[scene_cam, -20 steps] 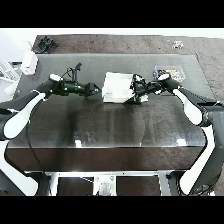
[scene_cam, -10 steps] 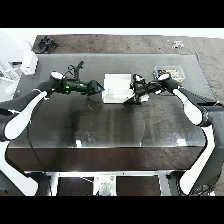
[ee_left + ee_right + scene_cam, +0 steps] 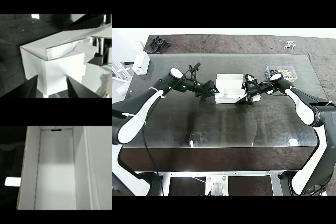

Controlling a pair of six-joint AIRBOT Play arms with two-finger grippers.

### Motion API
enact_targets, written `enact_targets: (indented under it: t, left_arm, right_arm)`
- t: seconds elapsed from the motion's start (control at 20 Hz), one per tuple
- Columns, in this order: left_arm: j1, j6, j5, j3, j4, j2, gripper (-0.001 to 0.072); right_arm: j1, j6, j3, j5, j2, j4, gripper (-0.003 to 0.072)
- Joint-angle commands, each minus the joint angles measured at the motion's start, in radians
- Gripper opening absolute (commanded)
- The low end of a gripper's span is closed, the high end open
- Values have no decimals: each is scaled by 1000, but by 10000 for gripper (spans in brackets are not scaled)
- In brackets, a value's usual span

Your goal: Fold the box and place the chain.

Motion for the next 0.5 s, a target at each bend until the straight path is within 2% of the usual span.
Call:
enact_targets:
  t: [0.0, 0.2, 0.45]
  left_arm:
    - [-31, -196, -14, 50, 171, 3, 409]
    - [-74, -358, -23, 101, 330, 3, 409]
    - [-90, -400, -26, 124, 346, 3, 409]
  right_arm:
    - [0, 0, 0, 0, 0, 0, 630]
    - [0, 0, 0, 0, 0, 0, 630]
    - [0, 0, 0, 0, 0, 0, 630]
